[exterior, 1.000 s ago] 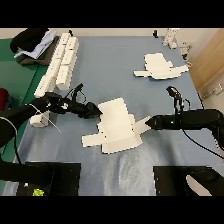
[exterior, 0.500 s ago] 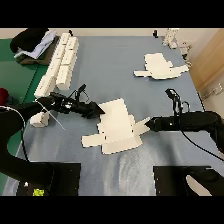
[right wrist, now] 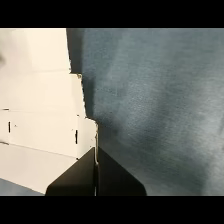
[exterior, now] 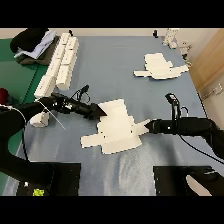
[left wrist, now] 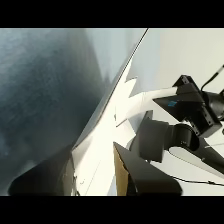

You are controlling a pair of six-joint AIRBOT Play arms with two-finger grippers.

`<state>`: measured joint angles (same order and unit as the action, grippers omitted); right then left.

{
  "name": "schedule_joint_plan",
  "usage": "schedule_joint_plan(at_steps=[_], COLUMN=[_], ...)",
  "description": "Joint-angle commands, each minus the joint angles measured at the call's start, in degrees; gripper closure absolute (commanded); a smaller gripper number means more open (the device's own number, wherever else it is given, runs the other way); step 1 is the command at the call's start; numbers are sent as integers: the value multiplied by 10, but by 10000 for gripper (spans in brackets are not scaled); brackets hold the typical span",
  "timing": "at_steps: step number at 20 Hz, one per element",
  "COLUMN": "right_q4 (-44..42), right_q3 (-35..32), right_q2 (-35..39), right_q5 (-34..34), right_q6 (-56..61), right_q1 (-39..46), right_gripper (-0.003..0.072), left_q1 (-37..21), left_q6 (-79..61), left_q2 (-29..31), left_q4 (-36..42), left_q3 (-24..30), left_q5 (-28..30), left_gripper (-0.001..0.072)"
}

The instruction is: Fold the box.

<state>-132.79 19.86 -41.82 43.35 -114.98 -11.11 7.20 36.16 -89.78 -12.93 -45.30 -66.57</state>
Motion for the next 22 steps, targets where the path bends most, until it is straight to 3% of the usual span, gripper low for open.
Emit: schedule_joint_plan(at_steps=[1, 2, 9, 16, 17, 18, 22], right_q4=[-13, -13, -11, -7, -7, -7, -7], right_q3=[-7, -7, -7, -7, -7, -7, -7], right_q2=[1, 1, 0, 0, 0, 0, 0], right_q5=[-20, -19, 3, 3, 3, 2, 0], right_q6=[-6, -6, -11, -11, -11, -12, -13], right_q1=[-1, -1, 0, 0, 0, 0, 0], right_gripper=[687, 687, 687, 686, 687, 686, 686], left_q1=[4, 8, 17, 17, 17, 18, 18], left_q6=[-13, -21, -43, -31, -33, -34, -38], left_q2=[0, 0, -2, -2, -2, -3, -3], left_q4=[1, 1, -4, -75, -81, -84, -91], left_q3=[-1, -1, -21, -57, -59, -59, -59], left_q5=[-20, -20, -20, -40, -44, -49, -64], left_gripper=[338, 364, 364, 377, 564, 592, 592])
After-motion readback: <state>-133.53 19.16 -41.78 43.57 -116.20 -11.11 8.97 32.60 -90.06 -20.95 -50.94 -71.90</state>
